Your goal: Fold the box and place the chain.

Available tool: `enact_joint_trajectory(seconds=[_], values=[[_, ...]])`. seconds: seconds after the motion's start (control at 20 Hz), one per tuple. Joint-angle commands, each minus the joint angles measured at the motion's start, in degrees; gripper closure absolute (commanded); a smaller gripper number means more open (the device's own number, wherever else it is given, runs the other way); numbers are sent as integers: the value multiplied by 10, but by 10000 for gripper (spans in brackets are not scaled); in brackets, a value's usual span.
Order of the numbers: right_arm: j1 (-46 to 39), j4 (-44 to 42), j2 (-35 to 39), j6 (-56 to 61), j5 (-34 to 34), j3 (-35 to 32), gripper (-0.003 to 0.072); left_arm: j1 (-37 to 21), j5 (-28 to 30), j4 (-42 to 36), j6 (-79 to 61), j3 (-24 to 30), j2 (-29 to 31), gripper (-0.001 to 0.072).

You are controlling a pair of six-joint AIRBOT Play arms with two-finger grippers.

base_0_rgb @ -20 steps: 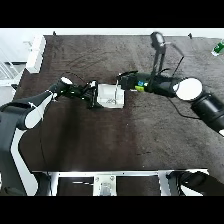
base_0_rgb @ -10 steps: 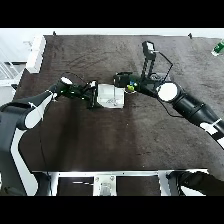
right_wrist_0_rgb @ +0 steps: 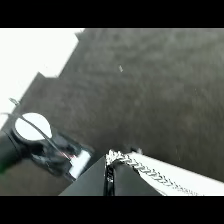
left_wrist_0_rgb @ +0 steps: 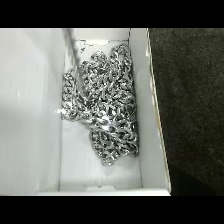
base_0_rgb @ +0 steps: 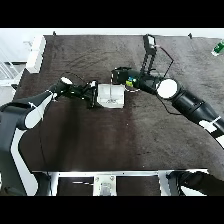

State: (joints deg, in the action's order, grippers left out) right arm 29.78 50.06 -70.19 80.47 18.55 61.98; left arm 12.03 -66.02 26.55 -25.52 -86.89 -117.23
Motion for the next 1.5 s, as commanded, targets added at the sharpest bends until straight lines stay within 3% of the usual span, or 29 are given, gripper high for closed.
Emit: enact_joint_trajectory(seconds=[0.0, 0.35, 0.5, 0.6, 0.8, 1.0, 1.25, 1.45], values=[[2, -2, -6, 19, 3, -43, 676, 0, 0, 0, 0, 0, 0, 301], [15, -24, -150, 18, -82, -59, 676, 0, 0, 0, 0, 0, 0, 301], [17, -31, -188, 18, -79, -47, 650, 0, 0, 0, 0, 0, 0, 301], [15, -30, -183, 18, -64, -46, 136, 0, 0, 0, 0, 0, 0, 301], [-16, 36, -118, 3, -11, -50, 131, 0, 0, 0, 0, 0, 0, 301], [-114, 80, -70, 3, -9, -73, 130, 0, 0, 0, 0, 0, 0, 301], [-230, 74, -110, 13, -10, -108, 131, 0, 0, 0, 0, 0, 0, 301], [-233, 54, -181, 18, -15, -82, 130, 0, 0, 0, 0, 0, 0, 301]])
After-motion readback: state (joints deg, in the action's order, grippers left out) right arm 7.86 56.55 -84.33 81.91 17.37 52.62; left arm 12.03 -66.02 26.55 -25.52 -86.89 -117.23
